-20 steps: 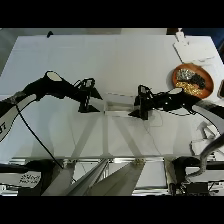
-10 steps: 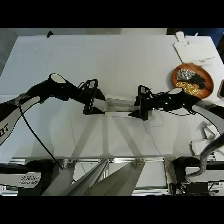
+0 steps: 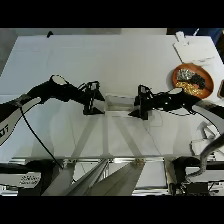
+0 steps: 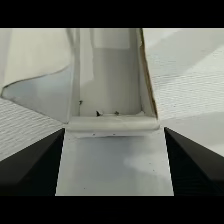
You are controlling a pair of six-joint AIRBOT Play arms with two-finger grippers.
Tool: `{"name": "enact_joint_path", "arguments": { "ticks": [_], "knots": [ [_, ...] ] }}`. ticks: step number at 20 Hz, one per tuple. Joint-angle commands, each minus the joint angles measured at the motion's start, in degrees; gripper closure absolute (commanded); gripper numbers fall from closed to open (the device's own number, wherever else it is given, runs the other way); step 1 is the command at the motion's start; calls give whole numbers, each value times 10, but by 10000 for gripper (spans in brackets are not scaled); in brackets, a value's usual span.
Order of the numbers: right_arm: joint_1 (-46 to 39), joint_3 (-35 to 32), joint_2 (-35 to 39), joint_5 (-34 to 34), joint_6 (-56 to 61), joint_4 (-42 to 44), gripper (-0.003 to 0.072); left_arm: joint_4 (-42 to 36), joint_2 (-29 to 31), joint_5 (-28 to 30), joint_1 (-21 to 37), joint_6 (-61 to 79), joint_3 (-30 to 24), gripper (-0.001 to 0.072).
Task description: Fold the box and place the chain.
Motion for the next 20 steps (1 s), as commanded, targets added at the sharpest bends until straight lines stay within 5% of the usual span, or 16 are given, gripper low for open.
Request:
{"name": "enact_joint_path", "arguments": {
  "ticks": [1,20],
  "knots": [
    [0,0,0,1,0,-1,225,-34,-2,20,-2,24,-2,1],
    [0,0,0,1,0,-1,225,-31,-50,51,-35,20,-1,5]
  ]
}}
